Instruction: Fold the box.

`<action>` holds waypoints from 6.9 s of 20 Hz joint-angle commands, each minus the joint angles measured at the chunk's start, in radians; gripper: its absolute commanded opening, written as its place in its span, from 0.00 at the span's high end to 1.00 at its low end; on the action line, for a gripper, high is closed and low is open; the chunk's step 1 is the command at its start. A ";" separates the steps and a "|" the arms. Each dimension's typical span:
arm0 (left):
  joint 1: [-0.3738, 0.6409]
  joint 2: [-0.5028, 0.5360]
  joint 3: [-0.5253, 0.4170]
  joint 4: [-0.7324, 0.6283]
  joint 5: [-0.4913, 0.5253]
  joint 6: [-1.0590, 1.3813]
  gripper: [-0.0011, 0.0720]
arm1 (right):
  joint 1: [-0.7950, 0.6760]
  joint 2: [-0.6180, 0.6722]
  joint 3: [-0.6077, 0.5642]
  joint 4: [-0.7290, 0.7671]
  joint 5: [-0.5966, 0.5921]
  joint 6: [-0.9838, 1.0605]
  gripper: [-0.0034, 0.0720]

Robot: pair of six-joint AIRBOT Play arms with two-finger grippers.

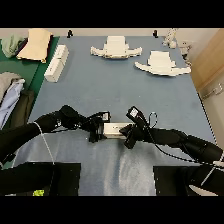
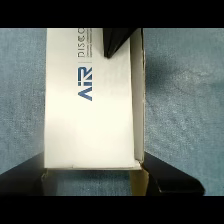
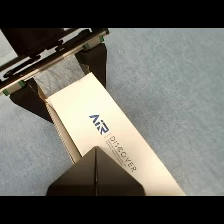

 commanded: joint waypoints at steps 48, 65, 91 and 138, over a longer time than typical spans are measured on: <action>0.000 0.000 0.001 0.000 -0.001 0.000 0.31 | 0.239 0.142 -0.079 -1.435 0.121 1.175 0.95; 0.000 0.000 0.001 0.000 -0.001 0.000 0.31 | 0.233 0.187 -0.077 -1.429 0.104 1.178 0.95; 0.000 0.000 0.001 0.000 -0.001 0.000 0.31 | 0.199 0.101 -0.043 -1.364 0.146 1.178 0.95; 0.000 0.000 0.002 -0.021 -0.001 -0.002 0.31 | -0.698 -0.254 0.727 -0.851 -0.682 0.995 0.95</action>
